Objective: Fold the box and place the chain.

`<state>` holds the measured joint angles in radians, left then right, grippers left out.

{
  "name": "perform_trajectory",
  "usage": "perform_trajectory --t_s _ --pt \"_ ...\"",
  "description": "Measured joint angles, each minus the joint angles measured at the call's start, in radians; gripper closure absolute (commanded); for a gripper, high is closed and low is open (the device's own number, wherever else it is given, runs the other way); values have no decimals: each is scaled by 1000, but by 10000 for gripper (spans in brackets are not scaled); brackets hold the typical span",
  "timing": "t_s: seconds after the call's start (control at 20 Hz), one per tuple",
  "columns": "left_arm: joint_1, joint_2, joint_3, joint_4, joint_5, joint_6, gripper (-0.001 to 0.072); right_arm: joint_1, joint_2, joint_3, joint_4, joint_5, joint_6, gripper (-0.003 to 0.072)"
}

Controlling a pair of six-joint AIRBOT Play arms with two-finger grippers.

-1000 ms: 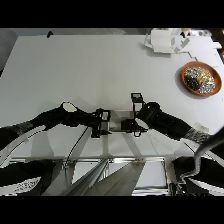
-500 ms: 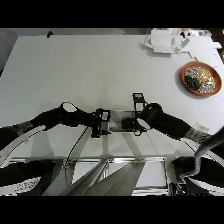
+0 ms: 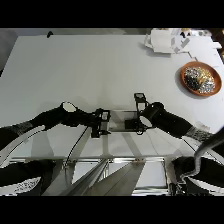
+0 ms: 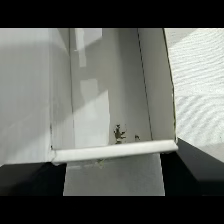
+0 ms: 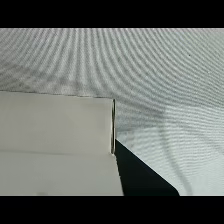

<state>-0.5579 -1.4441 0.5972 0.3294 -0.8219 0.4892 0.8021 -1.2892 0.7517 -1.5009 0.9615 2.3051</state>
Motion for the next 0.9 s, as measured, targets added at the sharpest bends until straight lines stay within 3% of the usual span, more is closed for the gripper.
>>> perform_trajectory --t_s 0.05,0.25,0.3,0.45,0.65,0.75,0.9 --pt "0 0 0 0 0 1 560 0 -2 -3 6 -14 -11 404" --pt "0 0 0 0 2 1 560 0 -2 -6 16 -24 -20 406" --pt "0 0 0 0 2 1 560 0 -2 -6 13 -21 -19 421" --pt "-1 0 0 0 2 1 560 0 0 -6 -3 7 -6 654" --pt "-1 0 0 -1 1 -2 560 0 0 -6 -6 13 0 659" --pt "-1 0 0 0 2 3 560 0 4 -6 -3 9 -9 399" --pt "-1 0 0 -1 2 1 560 0 38 -6 -3 24 -9 390"
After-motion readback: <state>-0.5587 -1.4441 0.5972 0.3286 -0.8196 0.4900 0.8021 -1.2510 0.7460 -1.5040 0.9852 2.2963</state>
